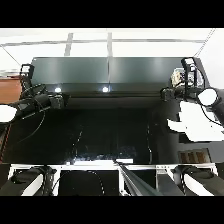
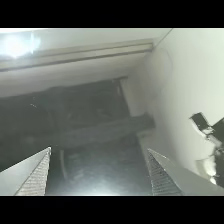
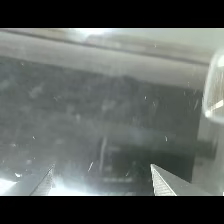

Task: Fold the box and place the chain.

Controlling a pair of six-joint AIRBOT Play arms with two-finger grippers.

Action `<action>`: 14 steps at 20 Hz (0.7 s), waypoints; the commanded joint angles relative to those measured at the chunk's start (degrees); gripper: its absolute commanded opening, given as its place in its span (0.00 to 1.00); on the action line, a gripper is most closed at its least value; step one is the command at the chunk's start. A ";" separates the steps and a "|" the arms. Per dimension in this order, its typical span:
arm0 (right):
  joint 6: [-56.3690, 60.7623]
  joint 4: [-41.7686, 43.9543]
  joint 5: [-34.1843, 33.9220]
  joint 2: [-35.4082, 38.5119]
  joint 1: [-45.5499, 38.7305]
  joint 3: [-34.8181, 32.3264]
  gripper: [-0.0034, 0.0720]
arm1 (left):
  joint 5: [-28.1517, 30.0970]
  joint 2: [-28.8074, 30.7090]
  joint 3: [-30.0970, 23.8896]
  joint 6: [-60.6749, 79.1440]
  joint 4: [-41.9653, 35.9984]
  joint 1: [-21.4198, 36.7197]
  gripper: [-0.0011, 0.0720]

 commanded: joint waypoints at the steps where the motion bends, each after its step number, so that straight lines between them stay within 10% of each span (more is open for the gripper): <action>1: 7.91 -6.05 4.17 -0.20 -4.59 1.44 0.98 | -1.27 -0.20 0.04 -0.70 -1.40 0.02 0.99; 14: 8.72 -11.74 -1.46 -9.11 -52.15 6.80 0.98 | -0.63 -0.22 0.04 -2.14 -0.94 0.11 0.96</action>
